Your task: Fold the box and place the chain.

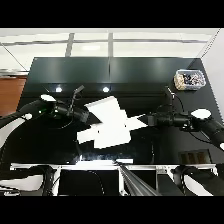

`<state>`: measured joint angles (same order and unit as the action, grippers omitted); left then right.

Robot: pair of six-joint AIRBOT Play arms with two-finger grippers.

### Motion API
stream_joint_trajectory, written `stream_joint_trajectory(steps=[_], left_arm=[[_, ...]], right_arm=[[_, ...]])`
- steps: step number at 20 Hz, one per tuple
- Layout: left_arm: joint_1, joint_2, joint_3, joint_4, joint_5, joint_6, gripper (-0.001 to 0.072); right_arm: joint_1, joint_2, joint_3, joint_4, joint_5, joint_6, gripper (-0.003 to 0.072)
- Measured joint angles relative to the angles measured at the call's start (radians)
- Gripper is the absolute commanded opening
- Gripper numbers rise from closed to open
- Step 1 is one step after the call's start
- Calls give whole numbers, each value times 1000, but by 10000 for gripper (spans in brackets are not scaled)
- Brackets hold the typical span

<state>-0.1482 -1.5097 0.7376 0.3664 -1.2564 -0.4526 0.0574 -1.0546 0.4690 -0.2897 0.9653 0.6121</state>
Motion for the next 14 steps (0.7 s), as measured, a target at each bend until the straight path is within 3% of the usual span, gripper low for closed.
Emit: stream_joint_trajectory(steps=[4, 7, 9, 10, 11, 12, 14], left_arm=[[3, -10, 2, 18, -39, 101, 134], [4, -13, 2, 14, -51, 156, 44], [3, -14, 2, 12, -59, 178, 29], [4, -14, 2, 11, -55, 190, 28], [4, -14, 2, 13, -37, 193, 27], [4, -14, 2, 14, -27, 200, 26], [4, -12, 2, 11, -15, 211, 24]], right_arm=[[0, 0, 0, 0, 13, 18, 10], [0, 0, 0, -5, 16, 45, 10], [0, 0, 0, -26, 15, 65, 26], [0, 0, 0, -35, 15, 76, 257], [0, 0, 0, -56, 15, 81, 542], [-1, 0, 2, -74, 16, 89, 646], [-11, 2, 20, -121, 29, 96, 645]])
